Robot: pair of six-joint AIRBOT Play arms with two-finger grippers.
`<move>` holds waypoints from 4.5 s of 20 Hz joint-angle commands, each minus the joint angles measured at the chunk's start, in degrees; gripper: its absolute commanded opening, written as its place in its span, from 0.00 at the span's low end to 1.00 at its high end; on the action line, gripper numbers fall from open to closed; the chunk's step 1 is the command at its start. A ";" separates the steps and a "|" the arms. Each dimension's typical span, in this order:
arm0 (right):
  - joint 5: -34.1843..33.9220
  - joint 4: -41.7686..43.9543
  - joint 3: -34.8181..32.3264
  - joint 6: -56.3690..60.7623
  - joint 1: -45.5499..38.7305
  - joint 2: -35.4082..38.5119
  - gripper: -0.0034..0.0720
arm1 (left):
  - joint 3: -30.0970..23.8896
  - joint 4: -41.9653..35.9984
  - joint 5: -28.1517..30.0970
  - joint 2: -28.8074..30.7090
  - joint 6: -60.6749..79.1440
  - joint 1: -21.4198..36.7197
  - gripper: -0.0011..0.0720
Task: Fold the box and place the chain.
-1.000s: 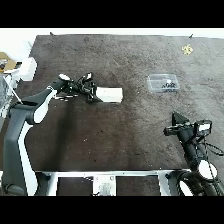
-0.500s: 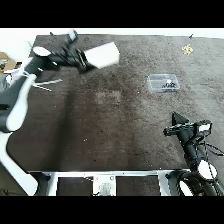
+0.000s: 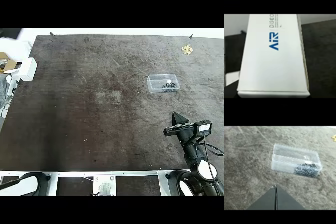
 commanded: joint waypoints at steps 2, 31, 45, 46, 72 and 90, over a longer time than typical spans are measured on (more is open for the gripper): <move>0.02 0.02 -0.02 0.00 0.00 0.07 0.04 | -20.90 4.15 -1.01 11.91 -2.25 18.03 0.02; 0.00 0.02 -0.02 0.00 0.00 0.07 0.04 | -33.86 -2.69 6.78 -12.72 23.52 20.04 0.03; 0.00 0.02 -0.02 -0.02 0.00 0.07 0.04 | -28.83 -2.23 3.10 -9.79 20.48 20.04 1.00; 0.00 0.02 -0.02 -0.02 0.00 0.07 0.04 | -28.83 -2.21 4.09 -8.55 20.48 20.04 1.00; 0.00 0.02 -0.02 0.00 0.00 0.07 0.04 | -57.31 -35.10 28.81 51.71 33.90 -9.64 0.02; 0.00 0.02 -0.02 -0.02 0.00 0.07 0.04 | -78.53 -37.88 34.01 63.54 34.38 -16.98 0.02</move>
